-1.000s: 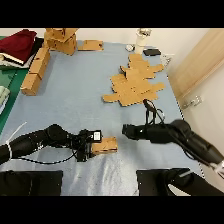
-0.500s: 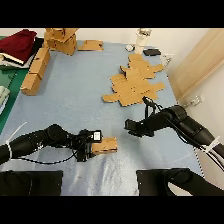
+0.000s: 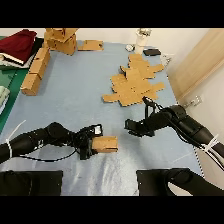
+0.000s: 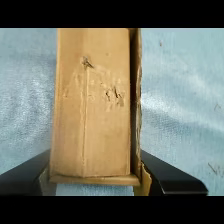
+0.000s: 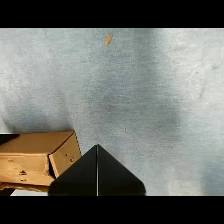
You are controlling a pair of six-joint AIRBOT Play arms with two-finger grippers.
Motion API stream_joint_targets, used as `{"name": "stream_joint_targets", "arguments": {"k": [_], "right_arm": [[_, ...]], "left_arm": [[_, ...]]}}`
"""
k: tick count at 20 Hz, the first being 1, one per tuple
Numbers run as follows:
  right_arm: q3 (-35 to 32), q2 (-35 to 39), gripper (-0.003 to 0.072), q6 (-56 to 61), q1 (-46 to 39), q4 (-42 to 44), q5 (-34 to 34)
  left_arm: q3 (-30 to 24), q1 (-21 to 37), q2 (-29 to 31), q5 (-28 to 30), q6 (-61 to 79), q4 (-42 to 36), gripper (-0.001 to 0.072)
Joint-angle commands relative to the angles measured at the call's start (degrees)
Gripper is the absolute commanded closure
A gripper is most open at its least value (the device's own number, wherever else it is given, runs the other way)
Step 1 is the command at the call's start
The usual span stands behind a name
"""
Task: Fold the box.
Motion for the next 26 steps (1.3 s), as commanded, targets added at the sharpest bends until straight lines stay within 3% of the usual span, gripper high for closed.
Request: {"name": "stream_joint_targets", "arguments": {"k": [1,10,11,12,13,22,26], "right_arm": [[0.07,-0.02,0.0681,0.0,0.02,0.02,0.26],[0.07,-0.02,0.0681,0.0,0.02,0.02,1.22],[0.07,-0.02,0.0681,0.0,0.02,0.04,1.29],[0.07,-0.02,0.0681,0.0,0.02,0.04,1.33],[0.07,-0.02,0.0681,0.0,0.02,0.02,1.36],[0.07,-0.02,0.0681,0.0,0.02,0.02,1.42],[0.07,-0.02,0.0681,0.0,0.0,0.02,1.42]], "left_arm": [[0.68,0.17,0.02,0.02,-5.03,-0.09,0.0097],[0.66,0.04,0.0,-0.02,-4.68,0.33,0.009],[0.66,0.04,0.02,-0.04,-4.66,0.33,0.0114],[0.66,0.04,0.02,-0.28,-4.31,0.81,0.0319],[0.63,0.04,0.02,-0.79,-3.96,1.27,0.0463],[0.76,0.17,0.04,-0.66,-4.94,1.16,0.0443],[1.6,0.2,1.22,6.8,-11.28,1.18,0.0443]]}}
